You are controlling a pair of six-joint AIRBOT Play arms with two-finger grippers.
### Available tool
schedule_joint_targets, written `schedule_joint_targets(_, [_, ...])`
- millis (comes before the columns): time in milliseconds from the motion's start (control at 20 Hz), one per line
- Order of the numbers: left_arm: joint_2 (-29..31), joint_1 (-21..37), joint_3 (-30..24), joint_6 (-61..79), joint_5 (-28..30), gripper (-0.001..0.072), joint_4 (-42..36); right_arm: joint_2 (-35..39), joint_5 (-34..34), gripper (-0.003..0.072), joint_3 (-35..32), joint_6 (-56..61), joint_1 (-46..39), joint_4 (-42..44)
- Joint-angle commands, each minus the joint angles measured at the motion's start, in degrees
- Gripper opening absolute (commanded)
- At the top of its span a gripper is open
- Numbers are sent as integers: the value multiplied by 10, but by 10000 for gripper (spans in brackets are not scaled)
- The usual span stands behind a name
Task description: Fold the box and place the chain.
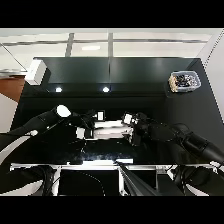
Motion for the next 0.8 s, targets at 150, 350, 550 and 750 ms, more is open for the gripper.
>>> schedule_joint_targets(150, [0, 0, 0, 0, 0, 30, 0, -12, -73, 699, 5, -131, -1, 49])
schedule_joint_targets(350, [0, 0, 0, 0, 0, 30, 0, -35, -77, 699, 5, -167, -16, 68])
schedule_joint_targets(550, [0, 0, 0, 0, 0, 30, -4, -50, -70, 699, 5, -167, -16, 88])
schedule_joint_targets(750, [0, 0, 0, 0, 0, 30, -4, -70, -66, 699, 5, -167, -18, 88])
